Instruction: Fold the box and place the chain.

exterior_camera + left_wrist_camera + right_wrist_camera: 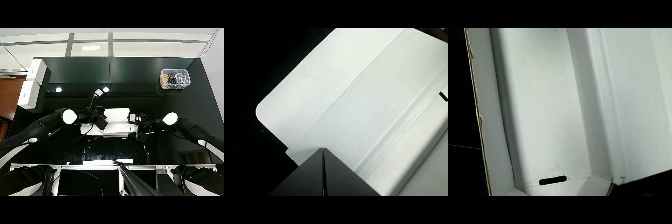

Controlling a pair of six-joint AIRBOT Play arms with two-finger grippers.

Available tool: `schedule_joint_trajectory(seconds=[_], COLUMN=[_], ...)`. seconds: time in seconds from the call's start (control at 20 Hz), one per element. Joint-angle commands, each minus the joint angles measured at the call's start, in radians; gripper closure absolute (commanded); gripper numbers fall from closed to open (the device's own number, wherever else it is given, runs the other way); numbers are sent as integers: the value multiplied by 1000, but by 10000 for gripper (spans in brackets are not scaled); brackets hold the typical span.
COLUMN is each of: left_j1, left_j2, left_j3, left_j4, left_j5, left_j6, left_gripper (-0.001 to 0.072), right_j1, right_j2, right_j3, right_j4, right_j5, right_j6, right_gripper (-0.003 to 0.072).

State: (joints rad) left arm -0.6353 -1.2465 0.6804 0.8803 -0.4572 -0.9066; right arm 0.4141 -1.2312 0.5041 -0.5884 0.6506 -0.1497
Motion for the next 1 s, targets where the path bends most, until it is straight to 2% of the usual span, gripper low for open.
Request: schedule_joint_trajectory(seconds=[0.0,0.1,0.2,0.35,0.5,0.55,0.65,0.7,0.8,0.95], left_j1=[1,3,22,110,251,291,321,315,282,204], left_j2=[-8,-8,11,117,201,203,188,182,181,171], left_j3=[3,11,39,45,32,25,7,-6,-39,-75], left_j4=[2,6,78,139,130,129,131,133,125,125], left_j5=[-29,-40,-97,-177,-341,-429,-603,-635,-592,-467], left_j6=[93,119,118,118,119,148,363,469,599,679], left_gripper=[677,677,678,678,677,676,674,576,13,2], right_j1=[0,0,0,0,0,0,0,0,0,0], right_j2=[1,1,1,1,1,1,1,1,1,1], right_j3=[1,1,1,1,1,1,1,1,1,1], right_j4=[0,1,1,1,1,1,1,1,1,1], right_j5=[0,0,0,0,0,0,0,0,0,0], right_j6=[0,0,0,0,1,0,0,0,0,0], right_gripper=[202,202,202,202,202,202,202,202,202,202])
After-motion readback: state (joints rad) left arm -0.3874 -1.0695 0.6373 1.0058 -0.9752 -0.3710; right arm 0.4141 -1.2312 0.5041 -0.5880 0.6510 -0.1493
